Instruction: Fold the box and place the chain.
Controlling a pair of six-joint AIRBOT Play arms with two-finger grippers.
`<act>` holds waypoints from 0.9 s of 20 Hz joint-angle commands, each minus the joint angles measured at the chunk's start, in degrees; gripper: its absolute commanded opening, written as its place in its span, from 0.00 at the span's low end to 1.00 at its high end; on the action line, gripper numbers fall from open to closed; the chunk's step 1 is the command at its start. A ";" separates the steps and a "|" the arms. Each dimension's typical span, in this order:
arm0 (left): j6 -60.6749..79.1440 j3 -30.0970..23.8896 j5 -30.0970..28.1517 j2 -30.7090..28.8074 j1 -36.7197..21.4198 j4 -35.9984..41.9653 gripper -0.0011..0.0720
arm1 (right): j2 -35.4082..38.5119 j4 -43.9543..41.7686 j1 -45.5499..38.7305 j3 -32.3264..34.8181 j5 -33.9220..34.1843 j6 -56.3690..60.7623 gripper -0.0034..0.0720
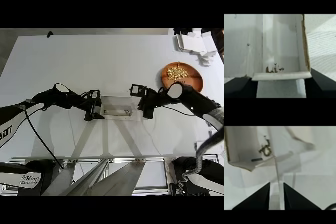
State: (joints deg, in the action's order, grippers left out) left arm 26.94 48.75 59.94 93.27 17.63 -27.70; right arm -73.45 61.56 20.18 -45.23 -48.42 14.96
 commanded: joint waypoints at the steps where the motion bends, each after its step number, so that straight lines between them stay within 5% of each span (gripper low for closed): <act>1: 0.00 0.02 0.00 -0.02 -0.02 0.00 0.49 | -2.10 1.09 4.07 0.07 2.25 -0.44 0.31; 13: 0.00 0.02 0.02 -0.02 -0.02 0.00 0.49 | -2.54 -7.85 7.37 0.07 6.73 -0.44 0.29; 15: 0.00 0.02 0.02 -0.02 -0.02 0.00 0.49 | -2.54 -10.58 7.37 0.07 6.71 -0.44 0.54; 16: 0.02 0.02 0.02 -0.02 -0.02 0.00 0.49 | -2.54 -10.54 7.37 0.07 6.71 -0.39 0.59; 17: 0.00 0.02 0.02 -0.02 -0.02 0.00 0.49 | -2.51 -10.21 7.34 0.07 6.47 -0.22 0.56; 18: 0.00 0.02 0.02 -0.02 -0.02 0.00 0.49 | -2.43 -9.70 7.30 0.07 5.77 0.15 0.39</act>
State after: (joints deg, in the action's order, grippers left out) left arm 26.85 48.75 60.03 93.27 17.61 -27.68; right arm -75.94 52.62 27.46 -45.15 -41.95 14.57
